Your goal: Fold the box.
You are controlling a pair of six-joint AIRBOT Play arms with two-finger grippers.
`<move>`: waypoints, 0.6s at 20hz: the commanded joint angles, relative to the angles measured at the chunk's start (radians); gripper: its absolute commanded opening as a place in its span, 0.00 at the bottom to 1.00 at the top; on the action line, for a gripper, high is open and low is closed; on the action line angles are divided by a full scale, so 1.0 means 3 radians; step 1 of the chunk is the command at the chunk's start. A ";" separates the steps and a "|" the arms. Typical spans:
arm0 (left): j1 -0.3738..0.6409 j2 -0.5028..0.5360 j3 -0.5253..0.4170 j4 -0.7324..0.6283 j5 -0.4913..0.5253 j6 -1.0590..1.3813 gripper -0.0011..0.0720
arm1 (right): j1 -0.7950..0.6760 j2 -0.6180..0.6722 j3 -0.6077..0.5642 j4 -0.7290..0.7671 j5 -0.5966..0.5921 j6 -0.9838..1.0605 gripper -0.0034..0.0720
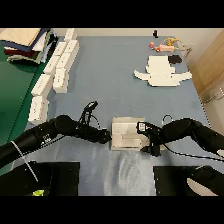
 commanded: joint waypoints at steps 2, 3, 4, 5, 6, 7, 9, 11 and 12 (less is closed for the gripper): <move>-0.0003 -0.0003 0.0064 0.0043 -0.0080 -0.0004 0.47 | 0.0003 0.0000 0.0000 0.0000 0.0001 0.0000 0.72; -0.0003 -0.0003 0.0072 0.0043 -0.0084 -0.0006 0.47 | 0.0003 0.0000 0.0000 0.0000 0.0001 0.0000 0.72; -0.0003 -0.0003 0.0084 0.0045 -0.0109 -0.0009 0.47 | 0.0003 0.0000 0.0000 0.0000 0.0001 0.0000 0.72; -0.0003 -0.0003 0.0095 0.0043 -0.0146 -0.0028 0.47 | 0.0003 0.0000 0.0000 0.0000 0.0001 0.0000 0.72; -0.0004 -0.0003 0.0112 0.0041 -0.0187 -0.0029 0.47 | 0.0003 0.0000 0.0000 0.0000 0.0001 0.0000 0.72; -0.0004 -0.0003 0.0128 0.0028 -0.0192 -0.0028 0.47 | 0.0003 0.0000 0.0000 0.0000 0.0001 0.0000 0.72; -0.0004 -0.0010 0.0131 -0.0168 -0.0151 -0.0028 0.47 | 0.0003 0.0000 0.0000 0.0000 0.0001 0.0000 0.72; -0.0005 -0.0010 0.0128 -0.0221 -0.0140 -0.0020 0.47 | 0.0003 0.0000 0.0000 0.0000 0.0001 0.0000 0.72; -0.0005 -0.0015 0.0117 -0.0220 -0.0131 -0.0022 0.47 | 0.0003 0.0000 0.0000 0.0000 0.0001 0.0000 0.72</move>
